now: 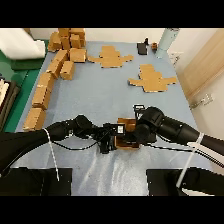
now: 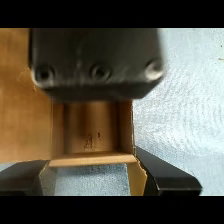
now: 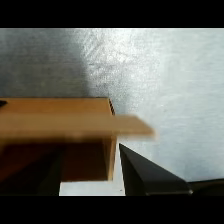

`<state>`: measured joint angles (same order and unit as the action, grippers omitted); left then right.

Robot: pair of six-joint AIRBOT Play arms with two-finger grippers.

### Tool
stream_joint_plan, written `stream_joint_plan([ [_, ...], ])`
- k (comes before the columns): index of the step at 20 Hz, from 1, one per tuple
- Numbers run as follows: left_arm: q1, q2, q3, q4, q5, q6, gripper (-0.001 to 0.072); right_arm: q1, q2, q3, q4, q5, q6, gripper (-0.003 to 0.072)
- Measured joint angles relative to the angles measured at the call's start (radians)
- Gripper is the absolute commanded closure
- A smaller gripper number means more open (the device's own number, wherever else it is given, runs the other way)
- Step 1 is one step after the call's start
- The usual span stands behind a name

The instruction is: Fold the box.

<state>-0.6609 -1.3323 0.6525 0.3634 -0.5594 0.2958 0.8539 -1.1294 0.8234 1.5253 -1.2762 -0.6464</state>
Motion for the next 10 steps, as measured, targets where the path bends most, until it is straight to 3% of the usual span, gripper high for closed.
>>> stream_joint_plan([
  [5, 0.000, 0.000, 0.000, 0.000, 0.000, 0.000, 0.0236, 0.000, 0.074, 0.023, -0.021, -0.070, 0.021, 0.0199],
  [7, 0.000, 0.000, 0.000, 0.000, 0.000, 0.000, 0.0236, 0.000, 0.097, 0.026, -0.039, -0.114, 0.030, 0.0426],
  [8, 0.000, 0.000, 0.000, 0.000, 0.000, 0.000, 0.0236, 0.000, 0.104, 0.027, -0.050, -0.137, 0.033, 0.0437],
  [9, 0.000, 0.000, 0.000, 0.000, 0.000, 0.000, 0.0236, 0.000, 0.109, 0.027, -0.068, -0.165, 0.034, 0.0555],
  [10, 0.000, 0.000, 0.000, 0.000, 0.000, 0.000, 0.0236, 0.000, 0.113, 0.028, -0.088, -0.189, 0.036, 0.0613],
])
